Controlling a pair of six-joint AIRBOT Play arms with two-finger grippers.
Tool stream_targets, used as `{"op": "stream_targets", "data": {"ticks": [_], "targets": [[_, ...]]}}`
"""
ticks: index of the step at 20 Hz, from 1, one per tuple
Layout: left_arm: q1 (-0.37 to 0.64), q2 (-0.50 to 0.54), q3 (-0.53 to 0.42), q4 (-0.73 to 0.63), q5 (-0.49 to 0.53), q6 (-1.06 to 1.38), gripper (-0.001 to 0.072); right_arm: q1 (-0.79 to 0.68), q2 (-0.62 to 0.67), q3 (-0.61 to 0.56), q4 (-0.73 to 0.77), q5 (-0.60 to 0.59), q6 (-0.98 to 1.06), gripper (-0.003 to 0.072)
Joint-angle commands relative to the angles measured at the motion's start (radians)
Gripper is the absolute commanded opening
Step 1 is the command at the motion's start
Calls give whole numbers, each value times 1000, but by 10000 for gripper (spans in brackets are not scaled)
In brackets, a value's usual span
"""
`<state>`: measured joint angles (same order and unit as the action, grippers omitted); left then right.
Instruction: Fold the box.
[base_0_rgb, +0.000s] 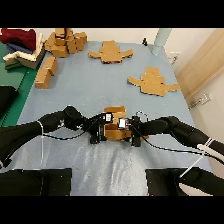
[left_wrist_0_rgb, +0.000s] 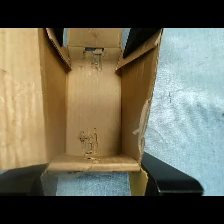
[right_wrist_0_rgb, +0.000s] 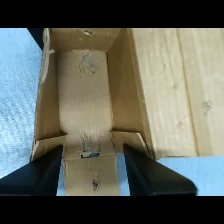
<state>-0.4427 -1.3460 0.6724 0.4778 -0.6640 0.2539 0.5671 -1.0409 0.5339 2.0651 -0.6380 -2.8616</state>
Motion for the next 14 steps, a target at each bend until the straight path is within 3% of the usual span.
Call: {"op": "stream_targets", "data": {"ticks": [1,2,3,4,6,8,11,14], "targets": [[0,0,0,0,0,0,388,1,0,1,-1,0,-1,639],[0,0,0,0,0,0,388,0,4,1,-5,-7,2,632],[0,0,0,0,0,0,388,0,14,1,-15,-13,27,514],[0,0,0,0,0,0,388,0,28,1,-32,-19,72,326],[0,0,0,0,0,0,388,0,47,1,-51,-21,196,133],[0,0,0,0,0,0,388,0,51,1,-61,-21,292,4],[0,0,0,0,0,0,388,0,60,5,-114,-32,484,4],[0,0,0,0,0,0,388,-42,130,37,-310,-144,866,3]]}}
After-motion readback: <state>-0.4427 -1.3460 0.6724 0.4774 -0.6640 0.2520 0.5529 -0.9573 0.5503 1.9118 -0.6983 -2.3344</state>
